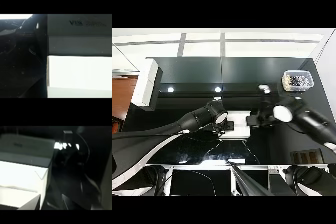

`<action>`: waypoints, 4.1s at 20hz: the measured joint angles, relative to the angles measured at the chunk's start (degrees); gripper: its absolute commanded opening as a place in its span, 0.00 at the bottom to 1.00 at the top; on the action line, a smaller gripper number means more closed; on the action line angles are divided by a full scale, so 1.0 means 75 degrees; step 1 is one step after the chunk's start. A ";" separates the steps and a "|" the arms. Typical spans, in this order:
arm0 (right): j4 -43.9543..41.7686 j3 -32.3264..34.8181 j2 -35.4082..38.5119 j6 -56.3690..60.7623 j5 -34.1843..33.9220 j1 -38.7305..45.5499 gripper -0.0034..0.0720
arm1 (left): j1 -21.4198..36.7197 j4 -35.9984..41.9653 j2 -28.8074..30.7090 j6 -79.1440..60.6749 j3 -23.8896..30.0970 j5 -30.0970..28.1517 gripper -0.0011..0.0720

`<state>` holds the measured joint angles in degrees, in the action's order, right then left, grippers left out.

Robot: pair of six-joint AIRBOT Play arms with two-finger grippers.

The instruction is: Fold the box and place the chain.

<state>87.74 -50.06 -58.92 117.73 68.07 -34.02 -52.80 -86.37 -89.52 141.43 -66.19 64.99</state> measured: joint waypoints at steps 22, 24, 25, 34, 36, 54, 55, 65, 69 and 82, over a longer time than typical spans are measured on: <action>0.1326 -0.5689 -0.4843 -0.0670 -0.0321 0.6155 0.96 | 0.0000 -0.0020 0.0000 0.0000 0.0000 0.0061 0.06; 0.1137 -0.6231 -0.5450 -0.0525 -0.0017 0.6347 0.85 | 0.0000 -0.0020 0.0000 0.0000 0.0000 0.0131 0.06; 0.1035 -0.6408 -0.5677 -0.0466 0.0050 0.6426 0.85 | 0.0000 -0.0017 0.0000 0.0000 -0.0003 0.0157 0.06; 0.0644 -0.6825 -0.6677 -0.0294 -0.0632 0.6665 0.85 | 0.0000 -0.0017 0.0000 0.0000 -0.0003 0.0195 0.06; 0.0589 -0.6834 -0.6840 -0.0277 -0.0723 0.6665 0.83 | 0.0000 -0.0017 0.0000 -0.0003 -0.0003 0.0195 0.06; -0.0740 -0.7137 -0.4715 -0.3089 0.0105 0.6910 0.11 | 0.0000 0.0006 0.0000 0.0000 -0.0003 0.0224 0.06; -0.0991 -0.7137 -0.4430 -0.3258 0.0131 0.6939 0.11 | 0.0000 0.0006 0.0000 -0.0003 -0.0003 0.0227 0.06; -0.3159 -0.7143 -0.1411 -0.4497 0.1332 0.6368 0.11 | 0.0000 0.0006 0.0000 -0.0003 -0.0003 0.0233 0.06; -0.3439 -0.7000 -0.0577 -0.4823 0.2046 0.5479 0.11 | 0.0000 0.0009 0.0000 -0.0003 -0.0003 0.0233 0.06; -0.4398 -0.4083 0.0227 -0.5537 0.2789 0.2742 0.11 | 0.0000 0.0006 0.0000 -0.0003 -0.0003 0.0224 0.06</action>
<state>54.76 -80.68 -57.21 76.20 88.99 -13.45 -52.80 -86.32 -89.52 141.40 -66.22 66.67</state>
